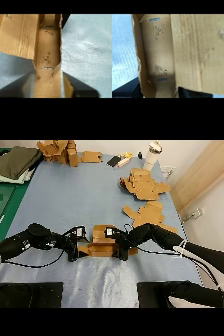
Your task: Fold the box.
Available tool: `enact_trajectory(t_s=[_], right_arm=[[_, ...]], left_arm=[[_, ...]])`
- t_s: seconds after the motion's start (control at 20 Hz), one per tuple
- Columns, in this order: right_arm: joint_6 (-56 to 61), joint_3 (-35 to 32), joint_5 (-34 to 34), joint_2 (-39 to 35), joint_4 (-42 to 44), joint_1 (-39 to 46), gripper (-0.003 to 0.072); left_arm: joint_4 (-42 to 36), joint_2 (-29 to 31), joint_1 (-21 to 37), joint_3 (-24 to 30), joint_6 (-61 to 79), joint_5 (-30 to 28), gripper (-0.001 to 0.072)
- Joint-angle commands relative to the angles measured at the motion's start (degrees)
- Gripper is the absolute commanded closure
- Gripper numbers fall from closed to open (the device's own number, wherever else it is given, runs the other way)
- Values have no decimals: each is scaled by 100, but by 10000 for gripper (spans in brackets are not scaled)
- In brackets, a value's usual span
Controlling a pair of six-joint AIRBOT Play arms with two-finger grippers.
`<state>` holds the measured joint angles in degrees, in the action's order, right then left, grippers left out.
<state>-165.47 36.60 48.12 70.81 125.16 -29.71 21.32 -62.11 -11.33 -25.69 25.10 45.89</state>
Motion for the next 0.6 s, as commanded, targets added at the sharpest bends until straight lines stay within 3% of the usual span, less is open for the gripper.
enact_trajectory(t_s=[0.0, 0.15, 0.2, 0.25, 0.4, 0.45, 0.55], right_arm=[[0, -2, -2, -4, 0, -2, 183], [0, -2, -2, -4, -2, -2, 183], [0, -2, -2, -4, -2, -2, 183], [0, -2, -2, -4, -2, -2, 183], [0, -2, -2, -4, -2, -2, 183], [0, -2, -2, -4, 0, -2, 183], [0, -2, -2, -4, -2, -2, 183]], left_arm=[[-48, -4, -48, 22, 127, -42, 365], [-74, -44, -201, 20, 129, -50, 369], [-72, -105, -245, 17, 129, -46, 500], [-74, -177, -289, 17, 131, -50, 535], [-74, -273, -376, 15, 153, -391, 541], [-72, -273, -398, 15, 157, -507, 612], [-74, -273, -404, 15, 295, -531, 616]])
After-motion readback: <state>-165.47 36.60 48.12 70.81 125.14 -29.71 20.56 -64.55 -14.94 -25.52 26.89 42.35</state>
